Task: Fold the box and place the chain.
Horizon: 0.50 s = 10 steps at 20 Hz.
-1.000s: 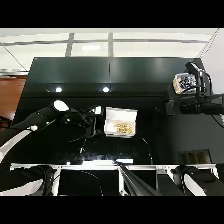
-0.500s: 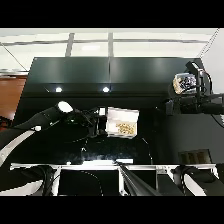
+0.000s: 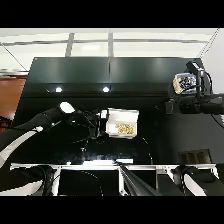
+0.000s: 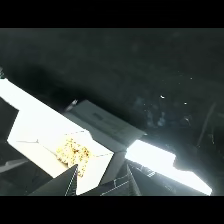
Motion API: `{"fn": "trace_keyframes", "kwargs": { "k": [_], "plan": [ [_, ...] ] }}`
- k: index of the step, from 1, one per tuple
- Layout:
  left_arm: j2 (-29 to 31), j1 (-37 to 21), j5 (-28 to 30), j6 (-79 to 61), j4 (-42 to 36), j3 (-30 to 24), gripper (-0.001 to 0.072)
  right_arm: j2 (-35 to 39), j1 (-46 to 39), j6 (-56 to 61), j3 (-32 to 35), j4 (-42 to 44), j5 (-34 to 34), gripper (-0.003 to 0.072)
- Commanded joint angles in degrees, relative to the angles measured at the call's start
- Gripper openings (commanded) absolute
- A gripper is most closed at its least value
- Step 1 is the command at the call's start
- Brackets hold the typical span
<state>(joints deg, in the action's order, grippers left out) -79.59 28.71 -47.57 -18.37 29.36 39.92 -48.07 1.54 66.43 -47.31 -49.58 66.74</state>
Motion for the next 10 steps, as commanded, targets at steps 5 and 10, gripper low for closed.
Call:
{"fn": "trace_keyframes", "kwargs": {
  "k": [5,10],
  "plan": [
    [-0.04,0.17,0.52,-0.28,0.13,0.07,0.0482,-5.01,8.48,3.37,2.64,1.14,-14.91,0.0679],
    [-0.04,0.15,0.74,-0.28,0.13,0.04,0.0482,-19.39,14.25,-3.80,-2.86,1.95,-16.90,0.0679]
  ]
}}
